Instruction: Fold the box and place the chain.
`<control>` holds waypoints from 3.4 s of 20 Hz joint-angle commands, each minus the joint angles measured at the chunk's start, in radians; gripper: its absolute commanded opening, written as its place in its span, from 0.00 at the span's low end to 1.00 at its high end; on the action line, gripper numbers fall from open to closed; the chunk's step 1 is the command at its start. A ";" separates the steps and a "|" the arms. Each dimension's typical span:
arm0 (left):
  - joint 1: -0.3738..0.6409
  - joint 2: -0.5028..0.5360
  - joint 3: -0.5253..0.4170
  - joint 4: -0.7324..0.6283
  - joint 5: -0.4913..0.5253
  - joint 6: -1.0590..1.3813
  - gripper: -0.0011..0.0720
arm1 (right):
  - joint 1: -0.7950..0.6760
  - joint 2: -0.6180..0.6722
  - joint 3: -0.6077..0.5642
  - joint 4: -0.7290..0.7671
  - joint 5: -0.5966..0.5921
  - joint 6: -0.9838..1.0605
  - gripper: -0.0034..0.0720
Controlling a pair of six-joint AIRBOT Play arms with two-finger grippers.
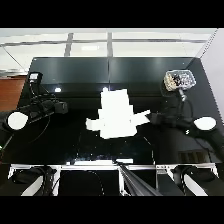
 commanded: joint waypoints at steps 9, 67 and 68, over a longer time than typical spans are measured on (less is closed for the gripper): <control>-0.022 -0.019 0.001 -0.151 0.007 0.010 0.89 | 0.238 0.015 -0.096 0.058 -0.226 0.023 0.06; -0.344 -0.720 0.439 -0.500 -0.315 1.413 0.05 | -0.032 0.016 0.191 -0.731 0.019 -0.304 0.94; -0.343 -0.727 0.439 -0.500 -0.314 1.419 0.05 | -0.021 0.016 0.177 -0.682 0.046 -0.381 0.94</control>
